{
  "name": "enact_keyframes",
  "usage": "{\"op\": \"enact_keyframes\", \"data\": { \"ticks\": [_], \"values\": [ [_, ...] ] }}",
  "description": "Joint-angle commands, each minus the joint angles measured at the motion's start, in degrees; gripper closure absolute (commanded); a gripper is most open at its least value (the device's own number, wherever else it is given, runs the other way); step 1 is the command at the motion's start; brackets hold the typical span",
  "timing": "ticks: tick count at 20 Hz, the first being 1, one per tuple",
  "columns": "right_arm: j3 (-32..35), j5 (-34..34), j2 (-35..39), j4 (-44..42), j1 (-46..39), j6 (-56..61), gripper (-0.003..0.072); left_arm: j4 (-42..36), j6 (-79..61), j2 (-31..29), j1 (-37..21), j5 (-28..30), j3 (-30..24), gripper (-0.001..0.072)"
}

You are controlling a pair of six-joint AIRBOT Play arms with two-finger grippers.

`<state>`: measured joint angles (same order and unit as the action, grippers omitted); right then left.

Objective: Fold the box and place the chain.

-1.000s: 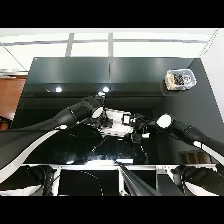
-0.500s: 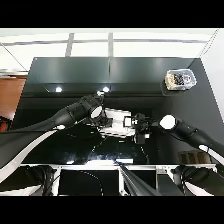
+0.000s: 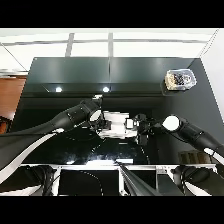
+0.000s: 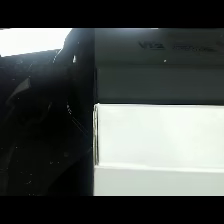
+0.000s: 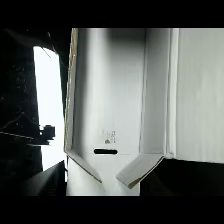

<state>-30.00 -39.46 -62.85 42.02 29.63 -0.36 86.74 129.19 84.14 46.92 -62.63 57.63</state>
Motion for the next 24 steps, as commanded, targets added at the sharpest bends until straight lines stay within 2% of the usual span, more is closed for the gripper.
{"op": "enact_keyframes", "data": {
  "ticks": [1,2,3,4,6,9,11,17,18,19,20,21,22,23,24],
  "values": [
    [-0.04,0.28,-0.59,-0.68,0.09,0.04,0.0271,-0.46,0.11,0.04,0.09,0.04,-0.24,0.0680],
    [-0.04,0.66,-0.74,-1.53,0.09,0.13,0.0366,-0.48,0.11,0.04,0.09,0.04,-0.24,0.0680],
    [-0.04,0.94,-0.83,-1.70,0.13,0.42,0.0523,-0.48,0.11,0.04,0.09,0.04,-0.24,0.0680],
    [-0.02,1.14,-0.94,-2.03,0.33,0.42,0.0554,-0.48,0.11,0.04,0.09,0.04,-0.24,0.0679],
    [0.00,1.49,-1.16,-5.42,1.11,0.39,0.0553,-0.61,0.11,0.04,0.09,0.02,-0.24,0.0679],
    [0.00,6.82,-2.69,-9.84,3.48,0.39,0.0553,-0.72,0.11,0.04,0.09,0.02,-0.24,0.0679],
    [0.00,7.43,-3.91,-12.66,4.85,0.39,0.0552,-0.72,0.11,0.04,0.09,-0.02,-0.24,0.0679],
    [0.02,7.58,-4.37,-12.63,5.07,0.48,0.0551,-0.70,0.11,0.04,0.07,0.00,-0.24,0.0679],
    [0.02,7.89,-4.37,-12.68,5.07,1.25,0.0406,-0.68,0.11,0.04,0.07,0.00,-0.24,0.0679],
    [0.02,8.52,-4.37,-12.61,5.07,1.77,0.0339,-0.70,0.11,0.04,0.07,0.00,-0.24,0.0679],
    [0.02,8.76,-4.37,-12.52,5.05,1.92,0.0463,-0.70,0.11,0.04,0.07,-0.02,-0.24,0.0679],
    [0.02,8.92,-4.37,-12.41,5.07,1.92,0.0484,-0.70,0.11,0.04,0.07,0.00,-0.24,0.0679],
    [0.02,9.11,-4.37,-12.46,5.07,1.95,0.0317,-0.70,0.11,0.04,0.07,0.00,-0.24,0.0679],
    [0.02,9.09,-4.37,-12.44,5.07,2.14,0.0318,-0.70,0.11,0.04,0.07,0.04,-0.24,0.0679],
    [0.02,9.09,-4.37,-12.33,5.05,3.02,0.0568,-0.70,0.11,0.04,0.07,0.17,-0.24,0.0679]
  ]
}}
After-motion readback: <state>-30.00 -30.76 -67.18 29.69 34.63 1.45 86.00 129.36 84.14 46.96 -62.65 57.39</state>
